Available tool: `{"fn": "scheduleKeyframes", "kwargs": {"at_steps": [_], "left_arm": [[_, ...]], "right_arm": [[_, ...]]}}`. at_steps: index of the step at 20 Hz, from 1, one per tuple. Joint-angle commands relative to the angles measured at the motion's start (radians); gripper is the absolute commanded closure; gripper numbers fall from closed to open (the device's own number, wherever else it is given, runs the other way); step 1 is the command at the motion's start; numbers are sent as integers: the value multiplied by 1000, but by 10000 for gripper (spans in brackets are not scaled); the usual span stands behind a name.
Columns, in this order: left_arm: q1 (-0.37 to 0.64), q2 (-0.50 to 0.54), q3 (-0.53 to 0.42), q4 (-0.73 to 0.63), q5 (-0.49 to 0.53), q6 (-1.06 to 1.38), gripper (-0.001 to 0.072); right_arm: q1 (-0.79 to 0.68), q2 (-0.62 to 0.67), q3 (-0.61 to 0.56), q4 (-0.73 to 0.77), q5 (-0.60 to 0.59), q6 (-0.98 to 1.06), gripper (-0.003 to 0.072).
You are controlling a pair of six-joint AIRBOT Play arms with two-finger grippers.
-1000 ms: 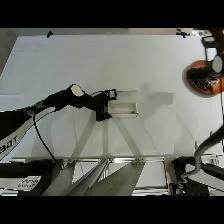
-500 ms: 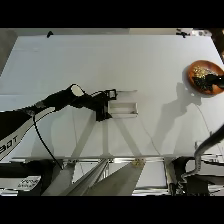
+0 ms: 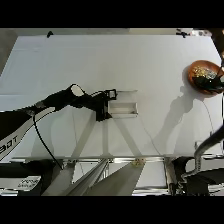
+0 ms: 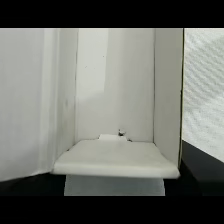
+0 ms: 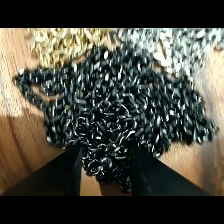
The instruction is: Fold the box and place the chain.
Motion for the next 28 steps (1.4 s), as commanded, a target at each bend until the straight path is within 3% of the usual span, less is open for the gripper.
{"fn": "scheduleKeyframes", "kwargs": {"at_steps": [1,3,8,12,17,21,24,28], "left_arm": [[0,0,0,0,0,0,358],[0,0,0,0,0,0,358],[0,0,0,0,0,0,358],[0,0,0,0,0,0,358],[0,0,0,0,0,0,358],[0,0,0,0,0,0,358],[0,0,0,0,0,0,358],[0,0,0,0,0,0,358]], "right_arm": [[0,-26,-1,26,-3,-3,540],[0,-19,-1,27,-6,-3,673],[0,62,-1,19,-7,-5,674],[0,204,-1,21,42,-49,674],[0,430,-1,74,232,-190,675],[8,586,-2,330,396,-296,675],[79,678,-2,479,491,-362,674],[226,782,-2,478,604,-366,674]]}}
